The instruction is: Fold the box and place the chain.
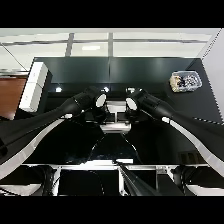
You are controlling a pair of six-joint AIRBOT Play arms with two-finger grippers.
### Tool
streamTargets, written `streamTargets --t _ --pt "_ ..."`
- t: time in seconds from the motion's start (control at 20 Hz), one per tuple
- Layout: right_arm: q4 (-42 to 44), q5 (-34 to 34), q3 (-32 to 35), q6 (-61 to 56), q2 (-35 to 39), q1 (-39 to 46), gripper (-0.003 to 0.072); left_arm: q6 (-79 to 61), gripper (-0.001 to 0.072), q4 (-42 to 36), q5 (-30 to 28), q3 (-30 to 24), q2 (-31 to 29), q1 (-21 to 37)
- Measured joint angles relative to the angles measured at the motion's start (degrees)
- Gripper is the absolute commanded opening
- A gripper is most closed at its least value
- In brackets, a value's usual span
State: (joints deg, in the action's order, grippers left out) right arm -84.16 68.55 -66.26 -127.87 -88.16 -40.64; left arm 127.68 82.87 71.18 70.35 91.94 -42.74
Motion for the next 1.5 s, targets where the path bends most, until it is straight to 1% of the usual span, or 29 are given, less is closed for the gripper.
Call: streamTargets --t 0.5,0.55,0.6,0.65,0.8,0.85,0.9,0.95,1.15,1.25,1.35,1.4,1.5 --pt "0.4 0.0 1.2 0.6 0.0 -0.1 0.0250 0.0 0.0028 0.0 0.0 0.0 0.0 0.0" --pt "0.7 -0.3 1.4 0.8 0.0 -0.1 0.0137 0.0 0.0028 0.0 0.0 0.0 0.0 0.0" --pt "1.1 -0.7 1.5 0.8 0.0 -0.1 0.0103 0.0 0.0028 0.0 0.0 0.0 0.0 0.0" --pt "1.3 -1.2 1.6 1.0 0.0 -0.1 0.0013 0.0 0.0028 0.0 0.0 0.0 0.0 0.0" --pt "1.4 -1.6 1.7 1.8 0.0 -0.1 0.0015 0.2 0.0028 -0.1 0.0 0.0 0.0 0.0" --pt "1.4 -1.6 1.8 2.2 0.1 -0.1 0.0029 0.2 0.0028 -0.1 0.0 0.0 0.0 0.0" --pt "1.3 -1.7 1.9 2.7 0.2 -0.1 0.0265 0.2 0.0028 -0.1 0.0 0.0 0.0 0.0" --pt "1.1 -1.5 1.9 3.2 0.5 -0.1 0.0338 -0.2 0.0028 0.0 0.0 0.0 0.0 0.0" --pt "-0.4 -2.3 1.7 3.5 3.7 0.1 0.0338 -0.1 0.0028 0.0 0.0 0.0 0.0 0.0" --pt "-1.4 -2.4 1.7 5.0 7.1 0.2 0.0337 0.0 0.0028 0.0 0.0 0.0 0.0 0.0" --pt "-3.8 -2.2 1.7 6.3 12.2 0.4 0.0336 0.0 0.0028 0.0 0.0 0.0 0.0 0.0" --pt "-6.4 -1.6 1.7 6.6 14.8 0.5 0.0336 0.0 0.0028 0.0 -0.2 0.0 0.0 0.0" --pt "-17.2 0.5 1.8 6.8 19.3 1.0 0.0336 0.0 0.0028 0.0 -1.1 0.0 0.0 0.0"
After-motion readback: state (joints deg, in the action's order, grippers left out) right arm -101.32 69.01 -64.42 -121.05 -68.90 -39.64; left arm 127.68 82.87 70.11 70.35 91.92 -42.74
